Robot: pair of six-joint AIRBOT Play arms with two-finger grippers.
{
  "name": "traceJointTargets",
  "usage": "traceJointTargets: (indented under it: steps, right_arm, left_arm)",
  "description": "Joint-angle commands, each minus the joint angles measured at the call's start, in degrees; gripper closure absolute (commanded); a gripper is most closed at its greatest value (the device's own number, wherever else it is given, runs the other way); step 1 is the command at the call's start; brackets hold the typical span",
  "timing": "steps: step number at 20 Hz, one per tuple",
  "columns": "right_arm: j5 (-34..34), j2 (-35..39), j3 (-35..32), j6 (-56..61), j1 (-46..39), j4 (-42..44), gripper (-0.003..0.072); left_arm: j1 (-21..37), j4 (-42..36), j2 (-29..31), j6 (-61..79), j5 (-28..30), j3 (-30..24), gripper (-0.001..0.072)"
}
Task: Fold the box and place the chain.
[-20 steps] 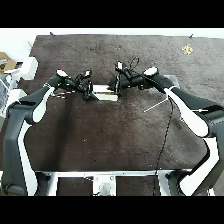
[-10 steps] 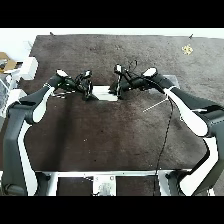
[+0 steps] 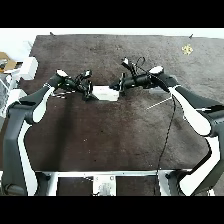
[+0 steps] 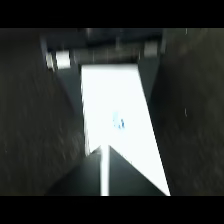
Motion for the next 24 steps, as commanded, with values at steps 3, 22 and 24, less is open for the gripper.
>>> traceJointTargets:
  steps: [3,22,24]
  right_arm:
    - [-4.5,-1.4,0.1,-0.3,2.9,3.4,0.0686]
    - [-11.6,14.3,-0.3,8.2,0.5,-5.9,0.0689]
    - [-15.3,22.0,-3.3,13.1,0.4,-9.3,0.0689]
  left_arm:
    - [0.0,0.0,0.0,0.1,0.0,0.0,0.0299]
    - [0.0,0.0,0.0,0.0,0.0,0.0,0.0299]
    - [0.0,0.0,0.0,0.1,0.0,0.0,0.0299]
